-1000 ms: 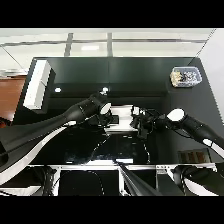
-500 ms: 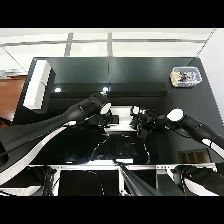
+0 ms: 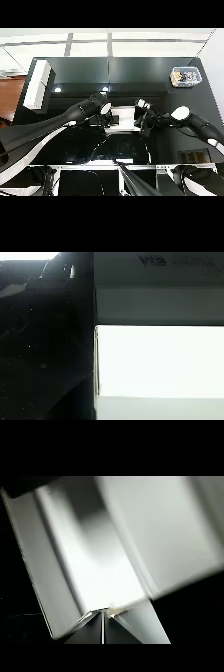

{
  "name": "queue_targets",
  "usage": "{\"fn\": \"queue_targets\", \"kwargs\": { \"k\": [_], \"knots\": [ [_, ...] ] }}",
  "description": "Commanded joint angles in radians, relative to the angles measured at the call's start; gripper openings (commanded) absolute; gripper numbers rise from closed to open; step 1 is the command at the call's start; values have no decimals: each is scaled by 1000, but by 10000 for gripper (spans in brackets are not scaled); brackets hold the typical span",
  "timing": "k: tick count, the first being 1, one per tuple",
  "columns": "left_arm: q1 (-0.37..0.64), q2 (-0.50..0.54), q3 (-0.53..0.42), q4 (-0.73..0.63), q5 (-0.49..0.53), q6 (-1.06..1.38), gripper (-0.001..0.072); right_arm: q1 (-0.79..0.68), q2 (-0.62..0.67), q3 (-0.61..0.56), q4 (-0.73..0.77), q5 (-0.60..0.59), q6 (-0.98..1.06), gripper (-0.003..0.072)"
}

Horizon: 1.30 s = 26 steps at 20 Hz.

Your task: Fold the box and place the chain.

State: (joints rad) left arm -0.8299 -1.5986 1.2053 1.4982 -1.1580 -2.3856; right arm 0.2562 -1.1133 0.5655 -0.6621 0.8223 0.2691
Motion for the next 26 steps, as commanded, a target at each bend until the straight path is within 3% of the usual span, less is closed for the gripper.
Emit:
{"fn": "queue_targets", "kwargs": {
  "k": [1, 5, 7, 9, 13, 18, 23, 24, 25, 26],
  "knots": [
    [1, 0, 1, 5, -3, 2, 30, -192, 81, 82, -209, 174, 414, 18],
    [1, 0, 1, 4, -3, 2, 30, -560, 75, 82, -94, 190, 743, 17],
    [1, 0, 1, 4, -3, 2, 30, -644, 21, 24, -36, 197, 839, 18],
    [1, 0, 1, 5, -1, 2, 30, -626, -66, -2, -19, 251, 832, 18],
    [1, 0, 1, 5, 1, 2, 30, -441, -216, -3, 21, 301, 777, 19],
    [1, 0, 1, 5, -3, 2, 30, -288, -229, 32, 63, 285, 635, 19],
    [1, 0, 1, 5, -2, 2, 30, -293, -229, 138, 67, 420, 579, 21],
    [1, 0, 1, 5, -2, 2, 30, -293, -229, 153, 68, 433, 580, 186],
    [1, 0, 1, 5, -2, 2, 30, -293, -229, 164, 69, 444, 591, 574],
    [1, 0, 1, 5, -2, 2, 30, -293, -229, 168, 76, 458, 591, 701]
  ]
}}
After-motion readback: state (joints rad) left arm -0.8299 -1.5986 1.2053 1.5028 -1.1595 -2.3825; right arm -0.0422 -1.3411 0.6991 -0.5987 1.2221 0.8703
